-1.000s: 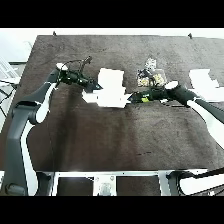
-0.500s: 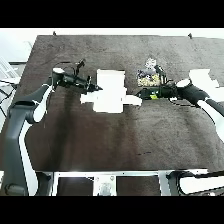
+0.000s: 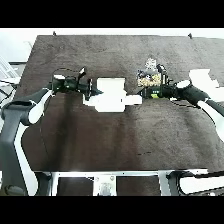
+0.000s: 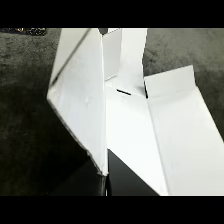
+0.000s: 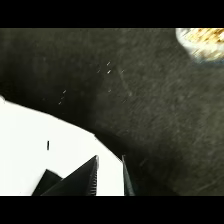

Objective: Fold the box and place the chain.

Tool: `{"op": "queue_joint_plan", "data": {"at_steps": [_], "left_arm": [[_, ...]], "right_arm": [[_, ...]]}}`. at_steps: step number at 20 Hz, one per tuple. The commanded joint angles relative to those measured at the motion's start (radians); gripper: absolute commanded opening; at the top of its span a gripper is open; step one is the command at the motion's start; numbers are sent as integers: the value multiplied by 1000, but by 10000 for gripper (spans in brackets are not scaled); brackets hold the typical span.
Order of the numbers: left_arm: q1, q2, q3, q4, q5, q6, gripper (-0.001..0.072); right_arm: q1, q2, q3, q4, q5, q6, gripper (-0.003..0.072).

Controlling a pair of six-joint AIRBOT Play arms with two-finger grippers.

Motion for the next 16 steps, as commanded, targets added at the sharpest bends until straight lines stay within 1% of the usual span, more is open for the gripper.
{"op": "queue_joint_plan", "data": {"at_steps": [1,16], "left_arm": [[-3,2,-24,6,34,58,14],[-3,-23,-26,13,43,57,18]], "right_arm": [[0,8,2,29,-54,-44,221],[0,22,1,38,-57,-61,221]]}}
